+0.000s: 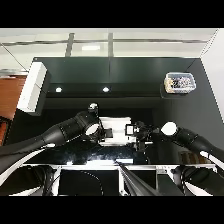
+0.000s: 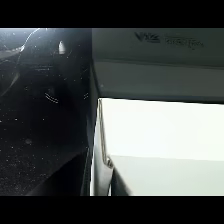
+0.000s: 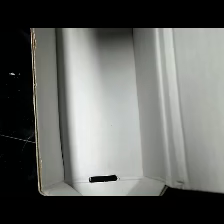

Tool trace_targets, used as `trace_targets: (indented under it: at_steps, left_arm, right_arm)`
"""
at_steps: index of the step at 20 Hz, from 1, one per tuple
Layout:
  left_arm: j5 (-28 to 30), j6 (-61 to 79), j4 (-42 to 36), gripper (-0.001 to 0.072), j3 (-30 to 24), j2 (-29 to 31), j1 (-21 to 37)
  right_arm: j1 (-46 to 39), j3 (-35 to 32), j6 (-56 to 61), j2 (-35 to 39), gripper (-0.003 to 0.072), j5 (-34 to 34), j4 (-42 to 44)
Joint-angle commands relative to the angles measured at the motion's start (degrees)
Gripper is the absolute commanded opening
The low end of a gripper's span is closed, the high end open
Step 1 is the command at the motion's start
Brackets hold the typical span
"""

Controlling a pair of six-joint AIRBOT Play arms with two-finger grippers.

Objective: Fold the box and place the chain.

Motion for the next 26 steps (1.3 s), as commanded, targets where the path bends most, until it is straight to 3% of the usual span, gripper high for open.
trace_targets:
  at_steps: [1,14,15,16,22,24,26]
  left_arm:
    - [-0.02,-0.04,0.37,0.0154,0.04,-0.04,-0.04]
    - [-0.74,0.02,0.37,0.0139,3.69,-4.22,-0.96]
    - [-0.79,0.04,0.59,0.0114,4.35,-4.83,-1.53]
    - [-0.85,0.24,0.98,0.0020,4.74,-5.07,-1.90]
    - [-2.91,0.22,2.29,0.0021,5.16,-5.07,-2.01]
    - [-2.91,0.20,2.27,0.0053,5.18,-5.03,-2.01]
    - [-3.10,-0.09,2.27,0.0169,5.18,-4.68,-1.84]
  right_arm:
    - [0.02,0.00,0.00,-0.02,0.0236,0.00,-0.02]
    - [0.02,0.00,0.00,-0.02,0.0236,0.00,0.00]
    - [0.02,0.00,0.00,-0.02,0.0236,0.00,0.00]
    - [0.02,0.00,0.00,-0.02,0.0236,0.00,-0.02]
    - [0.02,0.00,0.00,-0.02,0.0236,0.00,-0.02]
    - [0.02,0.00,0.00,-0.02,0.0236,0.00,0.00]
    - [0.02,0.00,0.00,-0.02,0.0236,0.00,0.00]
